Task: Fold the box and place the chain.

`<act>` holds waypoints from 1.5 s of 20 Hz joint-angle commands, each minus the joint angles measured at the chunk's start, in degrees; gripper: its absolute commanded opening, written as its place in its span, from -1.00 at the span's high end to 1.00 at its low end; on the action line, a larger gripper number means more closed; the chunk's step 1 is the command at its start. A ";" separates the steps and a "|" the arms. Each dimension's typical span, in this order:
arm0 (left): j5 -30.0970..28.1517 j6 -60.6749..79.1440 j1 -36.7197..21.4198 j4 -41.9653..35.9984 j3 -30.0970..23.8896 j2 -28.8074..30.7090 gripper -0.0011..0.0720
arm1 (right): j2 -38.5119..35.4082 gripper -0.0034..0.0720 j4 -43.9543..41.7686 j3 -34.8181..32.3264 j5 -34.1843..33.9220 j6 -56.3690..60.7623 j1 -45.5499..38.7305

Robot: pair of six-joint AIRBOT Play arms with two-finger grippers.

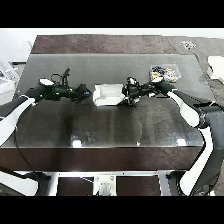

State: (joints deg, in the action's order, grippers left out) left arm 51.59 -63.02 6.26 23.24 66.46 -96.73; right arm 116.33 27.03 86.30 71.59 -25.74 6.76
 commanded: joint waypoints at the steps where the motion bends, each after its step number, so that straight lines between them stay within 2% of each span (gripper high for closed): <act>1: 0.63 0.50 0.00 -0.37 0.07 0.00 0.17 | 0.02 -0.46 0.00 0.04 0.02 0.02 0.04; 7: 3.15 0.81 0.28 -2.69 0.09 0.00 0.17 | 0.02 -0.46 0.00 0.04 0.02 0.02 0.04; 18: 1.77 -2.99 2.97 -3.08 0.15 0.00 0.17 | 0.02 -0.46 0.00 0.04 0.02 0.02 0.04; 20: 2.14 -4.11 2.99 -0.90 1.31 0.02 0.17 | 0.02 -0.46 0.00 0.04 0.02 0.02 0.04; 24: 2.73 -12.20 4.37 8.17 4.94 0.00 0.17 | 0.02 -0.46 0.00 0.04 0.02 0.02 0.04; 30: 2.64 -13.66 4.94 10.93 5.68 0.00 0.17 | 0.02 -0.46 0.00 0.04 0.02 0.02 0.04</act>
State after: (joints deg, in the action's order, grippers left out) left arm 54.37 -75.31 10.90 32.16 71.70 -96.73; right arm 116.33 27.05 86.30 71.61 -25.74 6.76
